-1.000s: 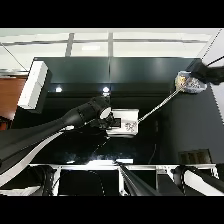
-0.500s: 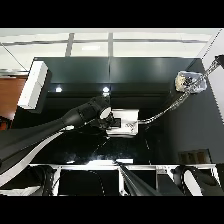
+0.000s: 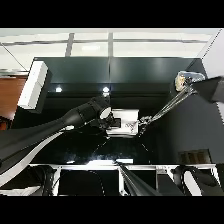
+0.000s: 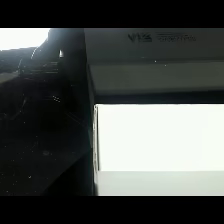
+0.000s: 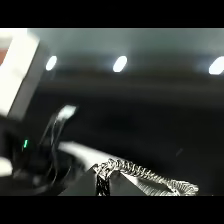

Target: Fold the box and place the chain.

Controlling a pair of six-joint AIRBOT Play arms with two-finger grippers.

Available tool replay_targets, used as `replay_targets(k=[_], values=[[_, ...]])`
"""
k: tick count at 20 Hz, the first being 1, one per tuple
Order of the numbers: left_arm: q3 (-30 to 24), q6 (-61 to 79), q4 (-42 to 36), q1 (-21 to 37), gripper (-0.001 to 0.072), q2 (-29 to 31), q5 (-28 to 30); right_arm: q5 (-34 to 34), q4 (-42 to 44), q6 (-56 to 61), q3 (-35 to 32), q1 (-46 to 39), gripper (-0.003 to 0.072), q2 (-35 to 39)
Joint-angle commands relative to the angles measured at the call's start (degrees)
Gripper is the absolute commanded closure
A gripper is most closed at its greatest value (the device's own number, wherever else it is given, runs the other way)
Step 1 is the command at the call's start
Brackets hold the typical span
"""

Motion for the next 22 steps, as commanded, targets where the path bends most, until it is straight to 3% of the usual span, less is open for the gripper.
replay_targets(k=[1, 6, 13, 19, 20, 22], values=[[0.04, 0.02, 0.00, 0.02, 0.0680, 0.00, 0.02, 0.24, 4.37, -0.90, -8.85, 5.60, 0.0664, -0.37], [0.04, 0.02, 0.00, 0.00, 0.0679, 0.00, 0.02, -8.44, 8.33, -0.92, -17.11, 15.56, 0.0664, -3.21], [0.04, 0.02, 0.00, 0.02, 0.0680, 0.00, 0.02, -14.75, 6.45, -1.92, -17.46, 27.82, 0.0664, -15.17], [0.04, 0.02, 0.00, 0.02, 0.0679, 0.00, 0.02, -20.46, 6.36, -1.92, -17.46, 30.27, 0.0662, -21.29], [0.04, 0.02, 0.02, 0.02, 0.0679, 0.00, 0.02, -21.00, 6.32, -1.92, -17.46, 30.25, 0.0643, -21.29], [0.04, 0.02, 0.02, 0.02, 0.0680, 0.00, 0.02, -20.17, 6.32, -1.92, -17.44, 29.55, 0.0301, -21.29]])
